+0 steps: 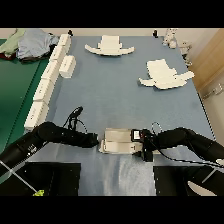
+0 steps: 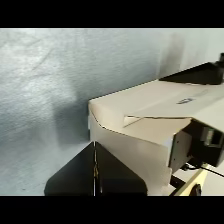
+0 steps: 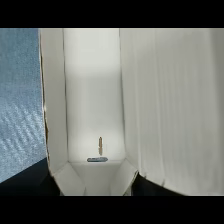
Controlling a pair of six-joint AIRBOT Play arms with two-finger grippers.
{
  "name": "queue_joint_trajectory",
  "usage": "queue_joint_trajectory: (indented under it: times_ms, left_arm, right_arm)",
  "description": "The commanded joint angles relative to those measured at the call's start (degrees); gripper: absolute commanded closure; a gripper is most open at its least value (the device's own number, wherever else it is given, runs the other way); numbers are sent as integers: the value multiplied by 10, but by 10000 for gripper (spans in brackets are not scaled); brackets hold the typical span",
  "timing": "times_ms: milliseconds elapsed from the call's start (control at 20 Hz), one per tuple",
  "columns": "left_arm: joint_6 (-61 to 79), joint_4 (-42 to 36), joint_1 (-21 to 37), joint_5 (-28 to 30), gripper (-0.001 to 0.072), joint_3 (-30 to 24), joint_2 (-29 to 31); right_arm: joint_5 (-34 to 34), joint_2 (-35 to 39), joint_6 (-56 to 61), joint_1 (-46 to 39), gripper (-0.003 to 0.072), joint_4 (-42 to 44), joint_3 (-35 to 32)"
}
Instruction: Fold the box.
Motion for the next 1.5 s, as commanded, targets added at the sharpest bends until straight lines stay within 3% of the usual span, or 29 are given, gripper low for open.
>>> queue_joint_trajectory:
  times_ms: [0,50,100,300,450,500,550,750,900,1100,1300,1450]
  left_arm:
    - [0,-25,-2,1,371,3,10]
    - [0,-28,-1,1,297,3,10]
    - [-1,-28,-1,0,361,3,10]
    - [-1,-43,-2,-3,364,3,10]
    - [-3,-53,-2,29,364,3,10]
    - [-2,-61,-2,30,341,3,8]
    - [5,-65,-2,30,262,3,4]
    - [-26,-55,-38,40,261,12,-3]
    - [-162,64,-94,46,318,40,-3]
    - [-343,212,-177,26,318,88,-22]
    - [-398,258,-249,12,318,150,-113]
    - [-473,334,-283,-42,318,212,-187]
  right_arm:
    - [0,0,0,0,179,0,0]
    - [0,0,0,0,179,0,0]
    - [0,0,0,0,179,0,0]
    - [0,0,0,0,179,0,0]
    - [0,0,0,0,179,0,0]
    - [0,0,0,0,179,0,0]
    - [0,0,0,0,179,0,0]
    - [0,0,0,0,179,0,0]
    - [0,0,0,0,179,0,0]
    - [0,0,0,0,179,0,0]
    - [0,0,0,0,179,0,0]
    - [0,0,0,0,179,0,0]
